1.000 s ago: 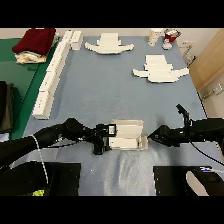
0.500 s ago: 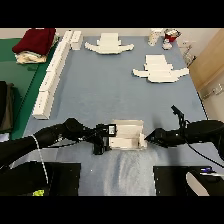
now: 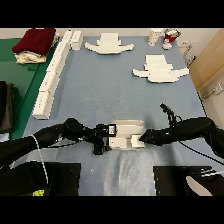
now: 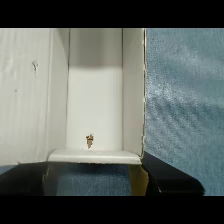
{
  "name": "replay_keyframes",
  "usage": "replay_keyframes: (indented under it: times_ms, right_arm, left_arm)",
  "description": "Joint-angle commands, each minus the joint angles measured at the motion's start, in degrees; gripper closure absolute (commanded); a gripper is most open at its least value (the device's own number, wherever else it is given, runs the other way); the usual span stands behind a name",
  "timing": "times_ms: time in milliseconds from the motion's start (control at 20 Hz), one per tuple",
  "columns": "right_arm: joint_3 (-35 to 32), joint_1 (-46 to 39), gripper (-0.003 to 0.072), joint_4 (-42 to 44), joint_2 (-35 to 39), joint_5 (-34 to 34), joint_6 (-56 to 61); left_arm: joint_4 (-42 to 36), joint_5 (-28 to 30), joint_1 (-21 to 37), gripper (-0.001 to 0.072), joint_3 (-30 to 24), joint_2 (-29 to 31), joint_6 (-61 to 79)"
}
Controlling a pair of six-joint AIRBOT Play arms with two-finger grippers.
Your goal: Fold the box.
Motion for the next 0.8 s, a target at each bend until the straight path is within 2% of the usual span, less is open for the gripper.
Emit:
replay_keyframes:
  times_ms: [0,150,350,550,750]
  right_arm:
    - [3.37,6.38,0.0344,-5.40,-2.71,2.45,6.71]
    - [7.96,14.88,0.0344,-16.52,-6.25,3.39,18.80]
    - [14.75,26.82,0.0344,-33.62,-10.71,1.40,37.40]
    - [20.37,35.32,0.0344,-43.32,-16.98,-5.16,49.77]
    - [24.06,39.95,0.0344,-47.98,-22.97,-8.02,56.08]
  left_arm:
    - [0.02,0.02,-0.02,0.0244,0.07,-0.02,0.00]
    - [0.02,0.02,-0.02,0.0244,0.07,-0.02,0.00]
    - [0.02,0.02,-0.02,0.0244,0.07,-0.02,0.00]
    - [0.02,0.04,-0.02,0.0245,0.07,-0.02,0.00]
    - [0.02,0.02,-0.02,0.0244,0.07,-0.02,0.00]
